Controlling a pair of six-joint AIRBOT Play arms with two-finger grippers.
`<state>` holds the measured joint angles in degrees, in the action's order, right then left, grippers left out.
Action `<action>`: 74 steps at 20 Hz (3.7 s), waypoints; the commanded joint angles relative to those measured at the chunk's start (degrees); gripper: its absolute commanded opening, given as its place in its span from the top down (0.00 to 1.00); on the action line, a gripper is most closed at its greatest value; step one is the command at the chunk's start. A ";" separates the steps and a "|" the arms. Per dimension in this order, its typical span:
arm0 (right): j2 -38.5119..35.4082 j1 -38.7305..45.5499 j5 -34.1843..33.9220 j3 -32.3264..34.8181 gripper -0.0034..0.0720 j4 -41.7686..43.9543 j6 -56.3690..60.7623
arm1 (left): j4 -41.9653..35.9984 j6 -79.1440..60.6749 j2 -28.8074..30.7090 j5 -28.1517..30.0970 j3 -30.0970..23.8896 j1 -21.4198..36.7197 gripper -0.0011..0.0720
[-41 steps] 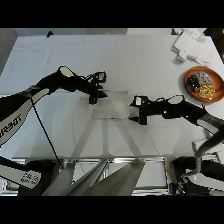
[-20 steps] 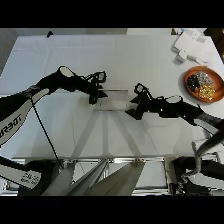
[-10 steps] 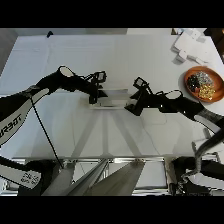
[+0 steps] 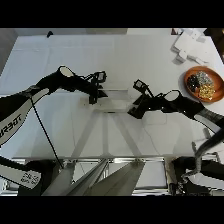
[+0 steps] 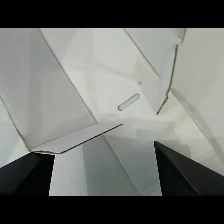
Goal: Fold the box and place the chain.
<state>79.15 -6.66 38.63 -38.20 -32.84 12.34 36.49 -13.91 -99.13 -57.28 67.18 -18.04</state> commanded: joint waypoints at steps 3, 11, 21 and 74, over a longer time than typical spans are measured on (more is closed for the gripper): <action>0.04 -0.04 -3.63 -0.07 0.05 0.72 -1.42 | 0.02 0.00 0.00 0.04 0.00 -0.02 0.97; 0.13 1.92 2.71 -0.09 0.05 4.61 -17.77 | 0.02 0.00 0.00 0.04 0.00 -0.02 0.97; 1.20 2.49 5.35 -0.09 0.05 6.05 -23.39 | 0.02 0.00 0.00 0.04 0.00 -0.02 0.97; 4.79 2.49 4.37 -6.75 0.05 2.71 -12.46 | 0.02 0.00 0.00 0.04 0.00 -0.02 0.97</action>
<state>83.92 -4.16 43.62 -44.10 -30.02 1.93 36.51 -13.91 -99.13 -57.25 67.20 -18.02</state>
